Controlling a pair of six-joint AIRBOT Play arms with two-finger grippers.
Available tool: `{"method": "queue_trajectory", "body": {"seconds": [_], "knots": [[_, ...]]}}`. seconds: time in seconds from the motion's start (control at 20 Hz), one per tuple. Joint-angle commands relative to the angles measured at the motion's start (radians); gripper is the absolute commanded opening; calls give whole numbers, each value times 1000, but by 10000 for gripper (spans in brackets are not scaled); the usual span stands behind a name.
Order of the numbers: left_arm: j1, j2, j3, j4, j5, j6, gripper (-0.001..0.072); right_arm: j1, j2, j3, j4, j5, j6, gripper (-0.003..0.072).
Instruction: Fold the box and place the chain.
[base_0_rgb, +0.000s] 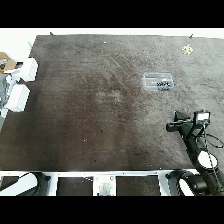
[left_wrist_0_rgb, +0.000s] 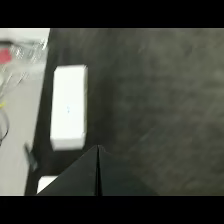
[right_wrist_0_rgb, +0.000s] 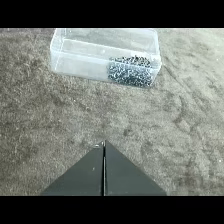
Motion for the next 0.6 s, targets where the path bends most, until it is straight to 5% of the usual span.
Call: {"method": "queue_trajectory", "body": {"seconds": [0.0, 0.2, 0.4, 0.55], "knots": [[-87, 108, 24, -99, 121, 2, 5, 2, 4, 40, 0, 0, 0, 6], [-289, 281, -141, -68, 395, 69, 5, 2, 77, 74, 3, 0, 36, 6], [-568, 491, -455, -69, 772, 173, 5, 2, 134, 74, -2, 0, 44, 6], [-747, 636, -714, -69, 936, 182, 5, 2, 133, 74, -1, 0, 44, 6]]}}
